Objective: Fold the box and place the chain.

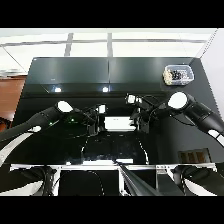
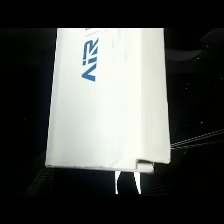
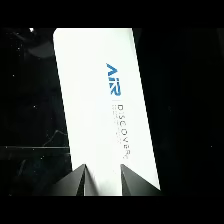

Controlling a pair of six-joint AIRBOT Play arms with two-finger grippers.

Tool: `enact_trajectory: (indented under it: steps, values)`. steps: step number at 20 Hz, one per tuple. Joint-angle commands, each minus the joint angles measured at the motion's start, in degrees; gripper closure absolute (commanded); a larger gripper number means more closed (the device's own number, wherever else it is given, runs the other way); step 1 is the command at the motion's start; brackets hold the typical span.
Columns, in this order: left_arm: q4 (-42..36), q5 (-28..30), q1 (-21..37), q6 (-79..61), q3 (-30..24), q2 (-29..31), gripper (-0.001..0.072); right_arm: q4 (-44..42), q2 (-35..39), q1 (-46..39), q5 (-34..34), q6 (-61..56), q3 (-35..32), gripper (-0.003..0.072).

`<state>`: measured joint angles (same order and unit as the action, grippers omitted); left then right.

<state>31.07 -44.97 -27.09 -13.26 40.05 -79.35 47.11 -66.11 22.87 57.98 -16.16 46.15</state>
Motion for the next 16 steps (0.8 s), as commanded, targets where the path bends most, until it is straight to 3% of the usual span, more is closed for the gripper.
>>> enact_trajectory:
  steps: [1,2,16]
  values:
    - [0.00,-0.02,-0.02,-0.02,0.04,-0.04,0.0318,-0.15,0.44,0.00,-0.17,-1.64,0.02,0.0454]
    - [0.00,0.00,-0.02,-0.02,0.04,-0.04,0.0318,-0.13,0.44,0.02,-0.15,-1.64,0.02,0.0562]
    - [0.00,0.00,-0.02,-0.02,0.04,-0.04,0.0318,2.43,0.22,0.04,0.09,-2.51,-0.17,0.0559]
